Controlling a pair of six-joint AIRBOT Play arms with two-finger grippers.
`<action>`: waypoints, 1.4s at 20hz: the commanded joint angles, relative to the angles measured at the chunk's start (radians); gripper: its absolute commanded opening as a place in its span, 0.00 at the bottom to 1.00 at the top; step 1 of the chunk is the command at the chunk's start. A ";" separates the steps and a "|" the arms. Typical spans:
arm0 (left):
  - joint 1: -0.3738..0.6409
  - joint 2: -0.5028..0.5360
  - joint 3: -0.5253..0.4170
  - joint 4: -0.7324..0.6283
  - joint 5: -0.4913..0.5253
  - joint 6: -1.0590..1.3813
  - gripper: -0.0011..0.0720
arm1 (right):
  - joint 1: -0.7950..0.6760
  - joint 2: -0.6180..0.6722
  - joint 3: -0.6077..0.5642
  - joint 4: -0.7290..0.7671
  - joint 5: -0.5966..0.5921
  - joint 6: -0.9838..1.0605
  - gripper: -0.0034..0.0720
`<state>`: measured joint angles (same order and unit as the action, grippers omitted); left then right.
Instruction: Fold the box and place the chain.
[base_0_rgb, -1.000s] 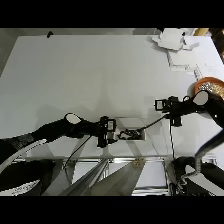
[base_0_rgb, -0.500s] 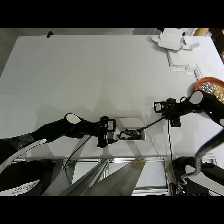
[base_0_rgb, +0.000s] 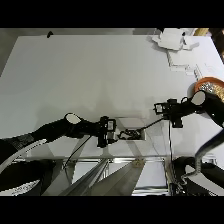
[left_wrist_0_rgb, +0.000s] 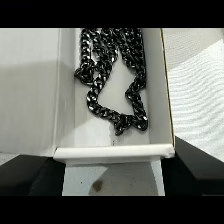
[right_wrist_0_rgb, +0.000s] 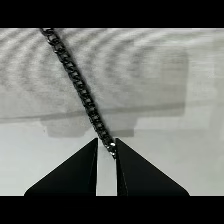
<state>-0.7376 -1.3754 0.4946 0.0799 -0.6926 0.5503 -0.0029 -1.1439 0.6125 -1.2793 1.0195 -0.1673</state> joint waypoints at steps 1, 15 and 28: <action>0.000 0.000 0.000 0.000 0.000 0.000 0.39 | 0.002 0.011 0.001 0.000 0.011 0.000 0.21; 0.000 0.000 0.000 0.000 0.000 0.000 0.39 | 0.041 -0.051 -0.018 -0.004 -0.023 0.001 0.17; 0.000 0.000 0.000 0.000 0.000 0.000 0.39 | 0.049 0.282 -0.055 0.213 0.145 0.054 0.07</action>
<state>-0.7376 -1.3754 0.4946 0.0795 -0.6926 0.5499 0.0395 -0.9539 0.5598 -1.2015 1.0962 -0.1234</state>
